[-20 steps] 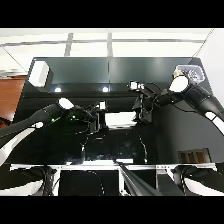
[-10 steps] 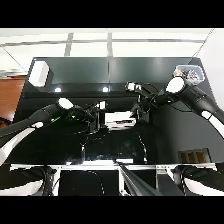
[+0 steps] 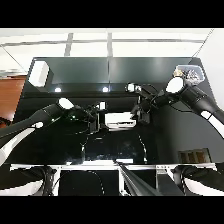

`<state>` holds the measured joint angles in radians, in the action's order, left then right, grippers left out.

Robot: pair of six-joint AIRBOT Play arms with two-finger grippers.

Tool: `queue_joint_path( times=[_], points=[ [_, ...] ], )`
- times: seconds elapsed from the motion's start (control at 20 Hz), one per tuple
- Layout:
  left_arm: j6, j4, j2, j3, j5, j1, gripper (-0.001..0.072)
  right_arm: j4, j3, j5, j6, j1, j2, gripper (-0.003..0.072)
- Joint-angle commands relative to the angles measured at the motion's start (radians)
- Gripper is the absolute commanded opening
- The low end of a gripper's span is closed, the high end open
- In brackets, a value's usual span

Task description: Fold the box and place the chain.

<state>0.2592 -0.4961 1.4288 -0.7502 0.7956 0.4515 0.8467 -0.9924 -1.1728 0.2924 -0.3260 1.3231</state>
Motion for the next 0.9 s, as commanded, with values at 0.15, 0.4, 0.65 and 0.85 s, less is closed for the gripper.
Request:
queue_joint_path(
  times=[0.15,0.4,0.65,0.85],
  points=[
    [-0.002,0.0,0.0,-0.001,-0.002,0.0,0.0335,0.023,-0.001,-0.008,0.002,-0.001,0.0,0.028],
    [-0.002,0.0,0.0,-0.001,-0.002,0.0,0.0335,0.048,-0.001,0.003,0.002,-0.011,0.0,0.0287],
    [-0.002,0.0,0.0,-0.001,-0.002,0.0,0.0335,0.048,-0.001,0.026,0.002,-0.027,0.0,0.0359],
    [-0.002,0.0,0.0,-0.001,-0.002,0.0,0.0335,0.048,-0.001,0.026,0.003,-0.027,0.0,0.0333]
  ],
)
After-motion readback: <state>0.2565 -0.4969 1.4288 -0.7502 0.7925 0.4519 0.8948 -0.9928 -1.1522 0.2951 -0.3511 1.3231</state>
